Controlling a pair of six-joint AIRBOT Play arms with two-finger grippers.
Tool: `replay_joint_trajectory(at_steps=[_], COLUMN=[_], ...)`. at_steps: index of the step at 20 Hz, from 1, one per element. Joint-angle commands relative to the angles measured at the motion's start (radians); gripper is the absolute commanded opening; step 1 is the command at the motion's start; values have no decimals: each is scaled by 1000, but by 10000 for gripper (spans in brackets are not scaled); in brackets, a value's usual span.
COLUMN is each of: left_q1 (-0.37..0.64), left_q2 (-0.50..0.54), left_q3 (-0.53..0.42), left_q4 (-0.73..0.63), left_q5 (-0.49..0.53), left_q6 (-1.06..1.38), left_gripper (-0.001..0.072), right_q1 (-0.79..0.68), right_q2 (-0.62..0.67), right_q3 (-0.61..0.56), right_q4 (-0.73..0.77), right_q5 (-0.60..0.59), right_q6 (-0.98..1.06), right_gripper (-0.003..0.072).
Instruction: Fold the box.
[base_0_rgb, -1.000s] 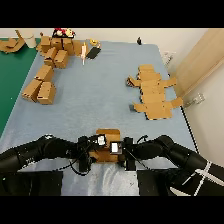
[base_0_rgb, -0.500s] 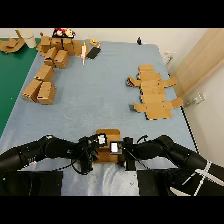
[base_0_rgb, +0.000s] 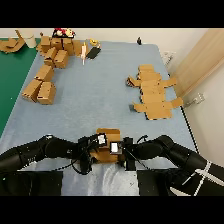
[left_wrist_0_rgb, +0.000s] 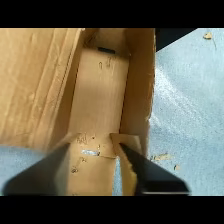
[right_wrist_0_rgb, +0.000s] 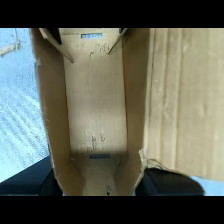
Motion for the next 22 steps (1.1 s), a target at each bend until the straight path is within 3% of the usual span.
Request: replay_joint_trajectory(at_steps=[1,8,12,14,16,18,21,22], left_q1=[1,2,4,45,133,231,296,294], left_q2=[2,107,323,460,579,639,646,639], left_q3=[3,60,68,44,-20,-101,-214,-243], left_q4=[21,397,703,816,806,653,370,336], left_q5=[-17,-193,-401,-412,-422,-425,-344,-327], left_q6=[2,-303,-908,-1277,-1479,-1515,-1374,-1371], left_gripper=[14,12,12,12,12,12,12,12], right_q1=[0,0,0,0,0,0,0,0], right_q2=[0,0,0,0,0,0,0,0], right_q3=[0,0,0,0,0,0,0,0], right_q4=[0,0,0,0,0,0,0,0], right_q5=[0,0,0,0,0,0,0,0], right_q6=[1,0,1,0,0,1,1,0], right_gripper=[503,502,502,502,502,502,502,502])
